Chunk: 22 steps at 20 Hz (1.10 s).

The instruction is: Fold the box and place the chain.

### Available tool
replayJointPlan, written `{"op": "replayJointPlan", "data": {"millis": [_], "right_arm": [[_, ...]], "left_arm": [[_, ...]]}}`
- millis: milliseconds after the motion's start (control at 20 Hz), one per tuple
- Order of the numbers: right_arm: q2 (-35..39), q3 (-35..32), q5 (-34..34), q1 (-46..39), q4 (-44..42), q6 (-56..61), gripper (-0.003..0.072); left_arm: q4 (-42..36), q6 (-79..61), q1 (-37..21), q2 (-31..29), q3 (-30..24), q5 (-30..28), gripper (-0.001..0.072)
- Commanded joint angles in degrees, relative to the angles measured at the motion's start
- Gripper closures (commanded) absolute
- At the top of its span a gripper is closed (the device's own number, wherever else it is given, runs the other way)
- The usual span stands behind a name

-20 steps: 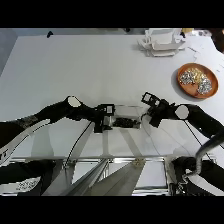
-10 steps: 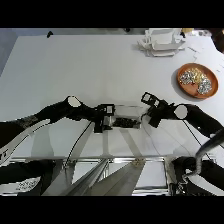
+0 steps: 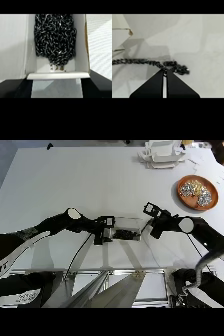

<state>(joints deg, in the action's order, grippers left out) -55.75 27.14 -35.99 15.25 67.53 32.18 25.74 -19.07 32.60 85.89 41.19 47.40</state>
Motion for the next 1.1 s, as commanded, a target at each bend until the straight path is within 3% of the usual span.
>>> {"op": "replayJointPlan", "data": {"millis": [0, 150, 300, 650, 750, 1050], "right_arm": [[7.5, 0.0, -4.6, 0.0, -3.4, 4.7, 0.0671], [12.3, 0.0, -11.6, 0.0, -16.5, 4.5, 0.0671], [12.7, 0.0, -19.1, 0.0, -31.6, -1.5, 0.0671], [12.7, 0.0, -23.1, 0.0, -56.2, -14.3, 0.0671], [12.7, 0.0, -22.8, 0.0, -59.2, -16.9, 0.0671], [11.6, 0.0, -18.4, 0.0, -57.0, -17.5, 0.0671]], "left_arm": [[0.0, 0.0, 0.0, 0.0, 0.0, 0.0, 0.0460], [0.0, 0.0, 0.0, 0.0, 0.0, 0.0, 0.0460], [0.0, 0.0, 0.0, 0.0, 0.0, 0.0, 0.0460], [0.0, 0.0, 0.0, 0.0, 0.0, 0.0, 0.0460], [0.0, 0.0, 0.0, 0.0, 0.0, 0.0, 0.0460], [0.0, 0.0, 0.0, 0.0, 0.0, 0.0, 0.0460]]}}
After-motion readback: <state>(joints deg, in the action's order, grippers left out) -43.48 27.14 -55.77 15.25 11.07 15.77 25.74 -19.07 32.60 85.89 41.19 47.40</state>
